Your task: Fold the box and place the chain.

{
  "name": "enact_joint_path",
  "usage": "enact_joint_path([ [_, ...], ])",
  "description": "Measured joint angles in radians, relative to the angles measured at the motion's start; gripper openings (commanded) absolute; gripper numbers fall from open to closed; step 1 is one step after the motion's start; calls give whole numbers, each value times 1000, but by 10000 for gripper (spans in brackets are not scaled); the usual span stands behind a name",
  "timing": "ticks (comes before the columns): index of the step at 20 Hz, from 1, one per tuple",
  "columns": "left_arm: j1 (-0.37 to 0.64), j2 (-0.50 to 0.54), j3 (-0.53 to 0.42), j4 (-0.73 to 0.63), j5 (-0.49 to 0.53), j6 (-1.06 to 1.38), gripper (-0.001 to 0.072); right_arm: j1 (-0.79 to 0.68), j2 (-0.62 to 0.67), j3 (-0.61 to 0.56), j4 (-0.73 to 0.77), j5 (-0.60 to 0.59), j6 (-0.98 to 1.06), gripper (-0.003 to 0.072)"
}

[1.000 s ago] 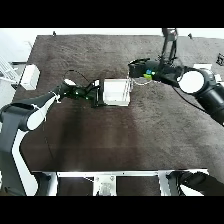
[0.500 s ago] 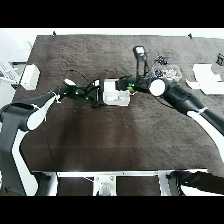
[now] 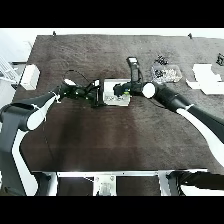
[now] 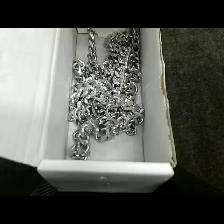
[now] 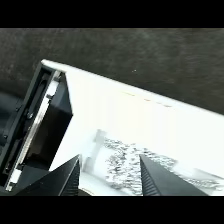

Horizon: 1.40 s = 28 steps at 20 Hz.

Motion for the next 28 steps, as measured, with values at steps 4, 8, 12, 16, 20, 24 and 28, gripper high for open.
enact_joint_path([
  [4,0,0,0,0,0,0,470,-107,98,-21,-85,109,0,468],
  [8,0,0,0,0,0,0,470,-292,124,-73,-121,126,47,572],
  [12,0,0,0,0,0,0,470,-441,47,-99,-51,42,65,571],
  [16,0,0,0,0,0,0,470,-515,-93,-67,144,-40,-76,571],
  [20,0,0,0,0,0,0,470,-541,-230,33,351,-59,-263,571],
  [24,0,0,0,0,0,0,470,-548,-328,134,476,-35,-382,571],
  [28,0,0,0,0,0,0,470,-557,-404,215,579,3,-473,495],
])
